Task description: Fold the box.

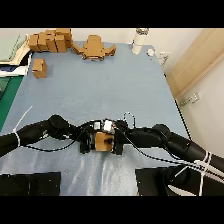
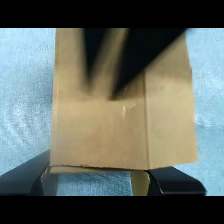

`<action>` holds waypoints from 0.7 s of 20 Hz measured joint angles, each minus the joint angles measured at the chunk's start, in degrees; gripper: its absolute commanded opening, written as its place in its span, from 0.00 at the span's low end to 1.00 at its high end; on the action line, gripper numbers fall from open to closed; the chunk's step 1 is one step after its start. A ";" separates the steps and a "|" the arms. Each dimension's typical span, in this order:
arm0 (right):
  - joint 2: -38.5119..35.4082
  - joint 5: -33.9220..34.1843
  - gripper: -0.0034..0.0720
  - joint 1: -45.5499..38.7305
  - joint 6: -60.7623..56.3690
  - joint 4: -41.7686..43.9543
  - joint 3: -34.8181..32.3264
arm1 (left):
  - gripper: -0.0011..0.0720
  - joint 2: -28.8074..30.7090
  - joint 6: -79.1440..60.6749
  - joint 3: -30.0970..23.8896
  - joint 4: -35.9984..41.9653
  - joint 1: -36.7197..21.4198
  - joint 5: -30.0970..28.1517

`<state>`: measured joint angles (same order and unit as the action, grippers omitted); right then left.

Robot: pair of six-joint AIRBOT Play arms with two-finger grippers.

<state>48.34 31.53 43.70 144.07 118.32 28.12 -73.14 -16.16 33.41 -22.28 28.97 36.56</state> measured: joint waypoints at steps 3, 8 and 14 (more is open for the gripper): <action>-1.73 -1.05 0.69 0.63 0.00 -3.52 -0.31 | 0.73 0.00 0.00 0.00 0.02 0.00 -0.02; -3.74 0.74 0.69 1.09 0.39 -6.21 -0.44 | 0.73 0.00 0.00 0.00 0.02 0.00 -0.02; -3.56 2.14 0.81 2.56 1.40 -8.98 -0.46 | 0.73 0.00 0.07 0.00 0.02 0.00 -0.07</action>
